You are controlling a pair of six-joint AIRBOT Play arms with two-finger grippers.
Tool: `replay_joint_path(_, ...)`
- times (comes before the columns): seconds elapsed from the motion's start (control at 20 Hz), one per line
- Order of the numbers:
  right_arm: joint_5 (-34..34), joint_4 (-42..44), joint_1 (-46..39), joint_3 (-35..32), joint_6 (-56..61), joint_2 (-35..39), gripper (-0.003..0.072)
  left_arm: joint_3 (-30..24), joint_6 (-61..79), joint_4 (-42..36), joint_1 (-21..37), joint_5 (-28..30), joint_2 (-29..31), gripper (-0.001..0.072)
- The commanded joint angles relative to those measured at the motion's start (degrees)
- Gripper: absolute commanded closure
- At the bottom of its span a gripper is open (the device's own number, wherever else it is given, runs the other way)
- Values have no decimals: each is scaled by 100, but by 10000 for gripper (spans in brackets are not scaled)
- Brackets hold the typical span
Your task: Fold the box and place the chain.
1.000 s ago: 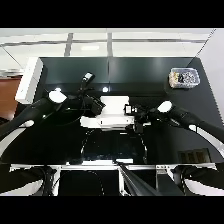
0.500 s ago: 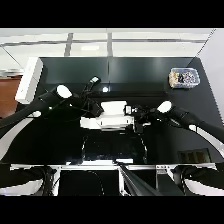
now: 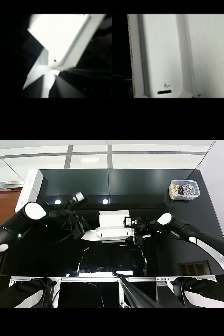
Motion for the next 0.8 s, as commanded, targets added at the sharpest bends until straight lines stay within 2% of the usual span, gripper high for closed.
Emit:
replay_joint_path(0.0,-2,7,2,4,2,-2,522,-461,1864,557,-282,243,201,5)
replay_joint_path(0.05,-2,4,2,4,0,-2,522,-457,2044,763,-442,560,116,5)
replay_joint_path(0.15,-2,0,2,4,0,-2,522,-439,2339,669,-590,1051,-197,5)
replay_joint_path(0.3,0,2,2,4,0,-2,522,-208,2658,570,-632,1060,-820,5)
replay_joint_path(0.45,-2,2,2,4,2,-2,522,55,2656,319,-654,1023,-1119,6)
replay_joint_path(0.55,-2,2,2,4,0,-2,522,164,2837,28,-658,750,-1224,16)
replay_joint_path(0.6,-2,2,2,4,2,-2,522,173,3093,-61,-660,625,-1248,98)
replay_joint_path(0.7,-2,2,2,4,2,-2,522,173,3274,-35,-728,699,-1261,313)
replay_joint_path(0.75,-2,2,2,4,2,-2,522,173,3274,-55,-774,828,-1261,380)
